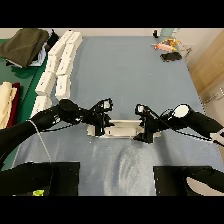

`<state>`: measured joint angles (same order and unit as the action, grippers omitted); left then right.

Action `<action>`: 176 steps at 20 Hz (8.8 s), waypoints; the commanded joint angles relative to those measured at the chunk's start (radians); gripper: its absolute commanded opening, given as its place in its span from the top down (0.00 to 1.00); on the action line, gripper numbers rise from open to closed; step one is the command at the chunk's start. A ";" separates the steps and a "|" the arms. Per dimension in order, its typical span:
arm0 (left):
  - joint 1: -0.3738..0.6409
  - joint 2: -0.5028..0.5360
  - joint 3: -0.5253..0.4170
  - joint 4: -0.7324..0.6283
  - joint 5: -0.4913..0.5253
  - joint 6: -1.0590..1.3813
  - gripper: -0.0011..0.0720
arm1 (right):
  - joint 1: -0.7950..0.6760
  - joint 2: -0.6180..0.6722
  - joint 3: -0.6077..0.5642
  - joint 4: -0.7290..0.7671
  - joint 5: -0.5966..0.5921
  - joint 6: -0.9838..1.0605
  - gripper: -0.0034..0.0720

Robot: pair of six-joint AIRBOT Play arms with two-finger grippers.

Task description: Fold the box.

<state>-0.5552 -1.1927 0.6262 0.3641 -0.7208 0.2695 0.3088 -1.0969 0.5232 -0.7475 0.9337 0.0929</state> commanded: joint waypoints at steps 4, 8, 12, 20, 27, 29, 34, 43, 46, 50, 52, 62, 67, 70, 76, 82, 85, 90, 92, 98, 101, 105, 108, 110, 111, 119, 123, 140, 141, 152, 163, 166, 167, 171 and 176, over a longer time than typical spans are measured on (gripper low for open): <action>0.000 0.000 0.000 -0.001 0.004 -0.001 0.97 | 0.000 0.003 0.002 0.003 -0.023 0.039 0.00; 0.000 0.000 0.000 -0.001 0.004 -0.001 0.97 | 0.000 0.007 0.002 -0.001 -0.022 0.072 0.01; 0.000 0.000 0.000 -0.001 0.004 -0.001 0.97 | 0.002 0.007 0.001 -0.010 -0.027 0.063 0.01; 0.000 0.000 0.000 -0.001 0.004 -0.001 0.97 | 0.002 -0.002 -0.018 0.002 -0.058 -0.257 0.01; 0.000 0.000 0.000 -0.001 0.004 -0.001 0.97 | 0.002 -0.010 -0.064 0.072 -0.107 -0.323 0.01; 0.000 0.000 0.000 -0.001 0.004 -0.001 0.97 | 0.002 -0.010 -0.064 0.071 -0.107 -0.323 0.02; 0.000 0.000 0.000 -0.001 0.004 -0.001 0.97 | 0.002 -0.014 -0.065 0.051 -0.116 -0.322 0.33; 0.000 0.000 0.000 -0.001 0.004 -0.001 0.97 | 0.002 -0.013 -0.065 0.027 -0.138 -0.322 0.33; 0.000 0.000 0.000 -0.001 0.004 -0.001 0.97 | 0.002 -0.013 -0.065 0.027 -0.138 -0.322 0.33; 0.000 0.000 0.000 -0.001 0.004 -0.001 0.97 | 0.002 -0.013 -0.065 0.027 -0.138 -0.322 0.33; 0.000 0.000 0.000 -0.001 0.004 -0.001 0.97 | 0.002 -0.013 -0.065 0.027 -0.138 -0.322 0.33; 0.000 0.000 0.001 -0.013 0.002 -0.001 0.97 | 0.002 -0.013 -0.065 0.027 -0.138 -0.322 0.33; 0.000 -0.001 0.000 -0.013 -0.006 -0.009 0.97 | 0.002 -0.013 -0.065 0.027 -0.138 -0.322 0.33; 0.002 0.000 0.000 -0.012 0.014 -0.035 0.96 | 0.002 -0.013 -0.065 0.027 -0.138 -0.322 0.33; 0.003 0.041 0.000 0.083 0.014 -0.178 0.49 | 0.002 -0.013 -0.065 0.027 -0.138 -0.322 0.33; 0.087 0.226 0.000 0.572 -0.200 -0.964 0.17 | 0.002 -0.013 -0.065 0.027 -0.138 -0.322 0.33; 0.099 0.303 0.000 0.621 -0.357 -1.252 0.64 | 0.002 -0.013 -0.065 0.027 -0.138 -0.322 0.33; -0.070 0.277 0.001 0.300 -0.324 -1.344 0.97 | 0.002 -0.013 -0.065 0.027 -0.138 -0.322 0.33; -0.150 0.212 0.017 0.156 -0.206 -1.344 0.97 | 0.002 -0.013 -0.065 0.027 -0.138 -0.322 0.33; -0.166 -0.006 0.151 -0.069 0.022 -1.344 0.97 | 0.002 -0.013 -0.065 0.027 -0.138 -0.322 0.33; -0.166 -0.049 0.167 -0.140 0.167 -1.345 0.97 | 0.002 -0.013 -0.065 0.027 -0.138 -0.322 0.33; -0.160 -0.085 0.166 -0.082 0.233 -1.439 0.97 | 0.002 -0.013 -0.065 0.027 -0.138 -0.322 0.33; -0.154 -0.124 0.166 0.072 0.210 -1.610 0.97 | 0.002 -0.013 -0.065 0.027 -0.138 -0.322 0.33; -0.154 -0.140 0.166 0.160 0.201 -1.693 0.97 | 0.002 -0.013 -0.065 0.027 -0.138 -0.322 0.33; -0.154 -0.141 0.166 0.190 0.198 -1.710 0.97 | 0.002 -0.013 -0.065 0.026 -0.138 -0.322 0.33; -0.111 -0.141 0.167 0.267 0.158 -1.770 0.97 | 0.002 -0.013 -0.065 0.027 -0.138 -0.322 0.33; -0.104 -0.124 0.204 0.267 0.077 -1.704 0.97 | 0.002 -0.013 -0.065 0.027 -0.138 -0.322 0.33; 0.007 0.421 0.077 0.651 -0.243 -1.211 0.97 | 0.002 -0.013 -0.065 0.027 -0.138 -0.322 0.33; 0.006 0.443 0.051 0.655 -0.232 -1.167 0.97 | 0.002 -0.013 -0.065 0.027 -0.139 -0.322 0.33; 0.119 0.317 -0.192 0.225 -0.110 -0.121 0.04 | 0.002 -0.013 -0.065 0.026 -0.139 -0.322 0.33; 0.038 0.084 -0.138 0.080 0.013 0.083 0.24 | 0.002 -0.013 -0.065 0.026 -0.139 -0.322 0.33; 0.030 0.047 -0.120 0.062 0.014 0.083 0.38 | 0.002 -0.013 -0.065 0.026 -0.139 -0.322 0.33; 0.024 0.041 -0.113 0.055 0.020 0.086 0.66 | 0.002 -0.013 -0.065 0.026 -0.139 -0.322 0.33; -0.002 0.036 -0.103 0.047 0.057 0.090 0.76 | 0.002 -0.013 -0.065 0.026 -0.139 -0.322 0.33; -0.007 0.018 -0.101 -0.034 0.056 0.090 0.76 | 0.002 -0.013 -0.065 0.026 -0.139 -0.322 0.33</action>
<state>-0.5575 -1.1645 0.5224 0.3809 -0.6701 0.3580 0.3115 -1.1103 0.4583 -0.7212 0.7948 -0.2279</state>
